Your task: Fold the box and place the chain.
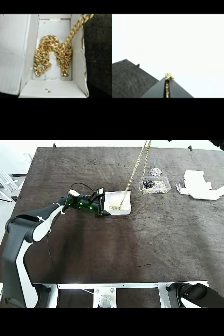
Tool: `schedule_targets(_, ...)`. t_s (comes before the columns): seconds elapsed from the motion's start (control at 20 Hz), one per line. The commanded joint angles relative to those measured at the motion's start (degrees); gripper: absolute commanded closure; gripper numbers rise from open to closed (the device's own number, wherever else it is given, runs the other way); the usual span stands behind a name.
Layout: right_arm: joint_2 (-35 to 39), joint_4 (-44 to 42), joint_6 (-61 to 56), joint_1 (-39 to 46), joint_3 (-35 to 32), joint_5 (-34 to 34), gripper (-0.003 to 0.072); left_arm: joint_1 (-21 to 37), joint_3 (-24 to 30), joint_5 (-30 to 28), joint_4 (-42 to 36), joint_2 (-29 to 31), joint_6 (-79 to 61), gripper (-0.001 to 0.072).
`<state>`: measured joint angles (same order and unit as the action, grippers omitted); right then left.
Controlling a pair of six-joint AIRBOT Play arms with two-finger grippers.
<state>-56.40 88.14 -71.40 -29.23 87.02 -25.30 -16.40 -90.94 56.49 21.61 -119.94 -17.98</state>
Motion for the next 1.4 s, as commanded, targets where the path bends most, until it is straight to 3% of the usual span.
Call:
schedule_targets(0.0,-0.1,2.6,-0.9,-1.8,0.3,0.2,0.0680,0.1,0.0,0.1,0.0,0.0,0.0,0.0289)
schedule_targets(1.1,-11.4,2.6,-11.7,-1.7,-3.2,-3.4,0.0680,0.0,0.0,0.1,0.0,0.0,0.0,0.0289)
schedule_targets(1.35,-15.0,2.6,-19.0,-1.7,-10.5,-2.2,0.0680,0.0,0.0,0.1,0.0,0.0,0.0,0.0290)
